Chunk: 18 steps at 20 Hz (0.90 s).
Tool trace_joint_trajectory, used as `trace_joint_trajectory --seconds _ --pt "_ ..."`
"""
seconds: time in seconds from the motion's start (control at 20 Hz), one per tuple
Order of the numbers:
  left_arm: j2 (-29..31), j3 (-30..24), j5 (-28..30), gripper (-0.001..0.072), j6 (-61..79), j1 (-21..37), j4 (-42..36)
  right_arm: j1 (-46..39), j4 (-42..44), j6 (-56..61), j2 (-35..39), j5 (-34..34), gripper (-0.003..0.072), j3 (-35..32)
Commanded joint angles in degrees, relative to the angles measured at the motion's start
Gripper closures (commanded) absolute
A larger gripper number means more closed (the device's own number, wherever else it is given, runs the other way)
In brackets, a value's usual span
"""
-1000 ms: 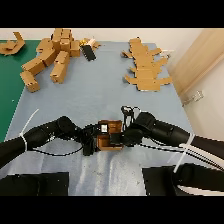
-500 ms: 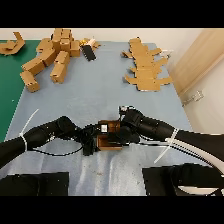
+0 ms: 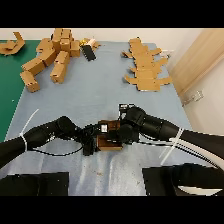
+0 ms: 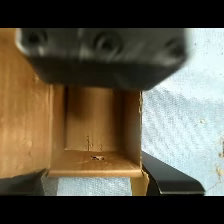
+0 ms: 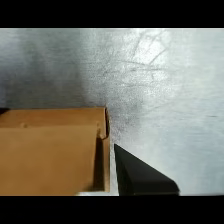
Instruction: Fold the box.
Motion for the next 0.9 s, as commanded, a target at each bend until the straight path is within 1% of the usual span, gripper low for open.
trace_joint_trajectory --seconds 0.0,0.15,0.2,0.25,0.3,0.35,0.4,0.45,0.5,0.55,0.65,0.7,0.8,0.85 --pt "0.0 -0.02 0.0 0.0358 0.07 0.0 0.02 -0.15 -2.78 2.29 4.87 -1.75 0.0301 0.13" --pt "0.0 -0.02 0.0 0.0358 0.04 0.0 0.02 -2.27 -3.69 4.63 12.11 -1.4 0.0306 -2.45" --pt "0.0 -0.02 0.0 0.0358 0.04 0.0 0.02 -3.48 -3.65 4.63 14.71 -0.02 0.0327 -4.44" --pt "0.0 -0.02 -0.02 0.0358 0.04 0.0 0.0 -5.22 -2.82 4.61 17.59 3.1 0.0355 -7.58" --pt "0.0 -0.02 0.0 0.0358 0.04 0.0 0.0 -7.43 -1.11 4.55 20.28 8.0 0.0403 -11.61" --pt "0.0 -0.02 0.0 0.0358 0.07 0.0 0.0 -10.14 1.38 2.97 22.27 13.09 0.0475 -15.74" --pt "0.0 -0.02 0.0 0.0358 0.04 0.0 0.02 -13.62 5.27 -1.88 23.52 18.34 0.0531 -19.8" --pt "0.0 -0.02 0.0 0.0358 0.04 0.0 0.02 -18.32 11.93 -10.19 23.69 22.56 0.0603 -23.54" --pt "0.0 -0.02 0.0 0.0358 0.07 0.0 0.02 -23.74 20.63 -21.03 22.86 25.16 0.0635 -26.4" --pt "0.0 -0.02 0.0 0.0358 0.07 0.0 0.02 -28.74 28.74 -32.94 21.11 25.75 0.0683 -27.71" --pt "0.0 -0.02 0.0 0.0357 0.07 0.0 0.0 -37.73 43.12 -54.64 15.26 22.99 0.0683 -26.53" --pt "0.0 -0.02 -0.02 0.0358 0.07 0.0 0.0 -41.07 47.36 -61.4 11.91 21.24 0.0683 -24.74" --pt "0.0 -0.02 0.0 0.0357 0.07 0.02 0.02 -45.66 51.34 -69.53 3.96 17.11 0.0684 -19.1" --pt "0.0 -0.02 0.0 0.0358 0.04 0.0 0.0 -46.84 53.88 -73.9 -0.59 13.68 0.0684 -15.43"
